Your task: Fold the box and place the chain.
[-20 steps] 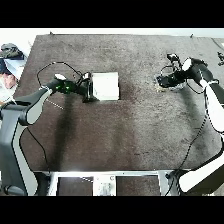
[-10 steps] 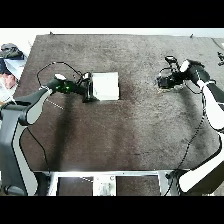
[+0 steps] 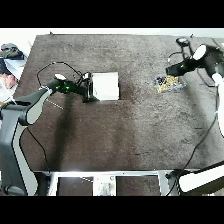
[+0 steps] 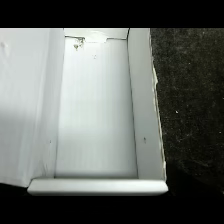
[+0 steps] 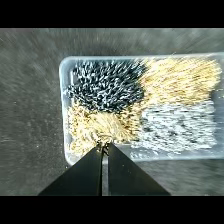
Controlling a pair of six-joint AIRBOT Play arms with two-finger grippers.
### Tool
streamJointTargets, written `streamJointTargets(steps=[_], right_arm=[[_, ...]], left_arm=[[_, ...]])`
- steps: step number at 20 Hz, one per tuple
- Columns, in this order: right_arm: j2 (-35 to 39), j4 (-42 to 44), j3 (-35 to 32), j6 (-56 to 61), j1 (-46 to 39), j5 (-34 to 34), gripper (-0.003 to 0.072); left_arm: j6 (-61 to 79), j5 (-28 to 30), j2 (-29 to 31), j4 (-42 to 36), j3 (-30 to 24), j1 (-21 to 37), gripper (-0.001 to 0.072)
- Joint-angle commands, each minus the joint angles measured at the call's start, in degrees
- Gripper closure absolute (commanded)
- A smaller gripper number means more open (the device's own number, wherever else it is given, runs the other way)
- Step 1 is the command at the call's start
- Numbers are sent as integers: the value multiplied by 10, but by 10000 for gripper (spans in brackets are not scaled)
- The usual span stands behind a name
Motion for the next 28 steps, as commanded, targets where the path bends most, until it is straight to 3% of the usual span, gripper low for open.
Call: streamJointTargets(steps=[1, 5, 8, 12, 16, 21, 28], right_arm=[[91, 4, 2, 0, 1, -14, 701], [209, 5, 2, -2, 17, -99, 701], [274, 6, 2, -2, 37, -214, 700], [326, 24, 2, -2, 70, -336, 701], [341, 23, 2, -2, 142, -403, 701], [335, 23, 2, -2, 231, -437, 702], [302, 23, 2, -2, 294, -451, 701]], left_arm=[[0, 0, 0, 0, 0, 0, 345], [0, 0, 0, 0, 0, 0, 345], [0, 0, 0, 0, 0, 0, 345], [0, 0, 0, 0, 0, 0, 345], [0, 0, 0, 0, 0, 0, 345], [0, 1, 0, 0, 0, 0, 345], [0, 1, 0, 0, 0, 0, 345]])
